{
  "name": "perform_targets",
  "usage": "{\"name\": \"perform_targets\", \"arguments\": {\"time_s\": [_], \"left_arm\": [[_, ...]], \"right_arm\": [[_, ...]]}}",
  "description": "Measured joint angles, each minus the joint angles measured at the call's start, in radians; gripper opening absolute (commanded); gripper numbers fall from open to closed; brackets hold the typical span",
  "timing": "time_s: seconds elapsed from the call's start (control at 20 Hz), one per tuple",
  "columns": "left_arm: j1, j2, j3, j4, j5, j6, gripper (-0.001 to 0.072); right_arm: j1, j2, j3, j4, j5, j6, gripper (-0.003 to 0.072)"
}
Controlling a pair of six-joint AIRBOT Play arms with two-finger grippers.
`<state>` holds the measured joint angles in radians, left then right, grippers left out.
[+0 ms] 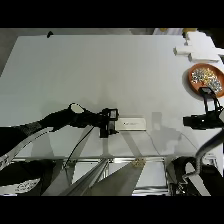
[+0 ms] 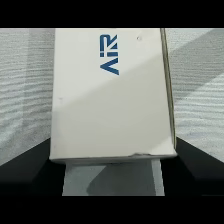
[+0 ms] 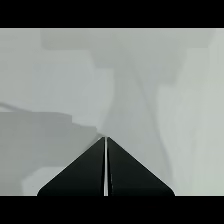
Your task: Fold the box and place the chain.
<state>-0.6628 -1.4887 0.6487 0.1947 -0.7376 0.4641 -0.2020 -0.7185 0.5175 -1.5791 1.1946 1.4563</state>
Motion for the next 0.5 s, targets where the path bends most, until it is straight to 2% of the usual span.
{"name": "perform_targets", "arguments": {"time_s": [0.5], "left_arm": [[0.0,0.0,0.0,0.0,0.0,0.0,0.022]], "right_arm": [[-0.056,0.0,0.0,0.012,0.042,0.077,0.0019]]}}
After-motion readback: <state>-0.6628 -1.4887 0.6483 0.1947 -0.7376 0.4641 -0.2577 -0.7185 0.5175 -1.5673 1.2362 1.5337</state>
